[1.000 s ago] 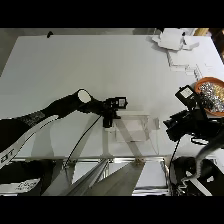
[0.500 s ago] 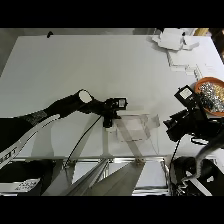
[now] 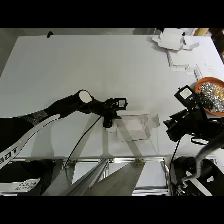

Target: Fold the box and place the chain.

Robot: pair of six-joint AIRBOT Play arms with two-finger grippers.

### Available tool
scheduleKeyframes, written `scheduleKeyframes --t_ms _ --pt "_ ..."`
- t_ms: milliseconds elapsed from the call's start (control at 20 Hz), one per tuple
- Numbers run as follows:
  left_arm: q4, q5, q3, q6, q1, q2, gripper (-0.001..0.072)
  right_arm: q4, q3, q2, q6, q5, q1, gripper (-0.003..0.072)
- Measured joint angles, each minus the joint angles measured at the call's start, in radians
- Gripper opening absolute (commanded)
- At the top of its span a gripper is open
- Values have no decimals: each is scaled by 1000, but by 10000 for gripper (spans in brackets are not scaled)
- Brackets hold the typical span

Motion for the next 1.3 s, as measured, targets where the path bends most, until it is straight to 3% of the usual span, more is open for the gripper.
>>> scheduleKeyframes --t_ms 1300 --pt "39 -20 0 40 -31 2 5 3 0 0 -4 -1 0 336"
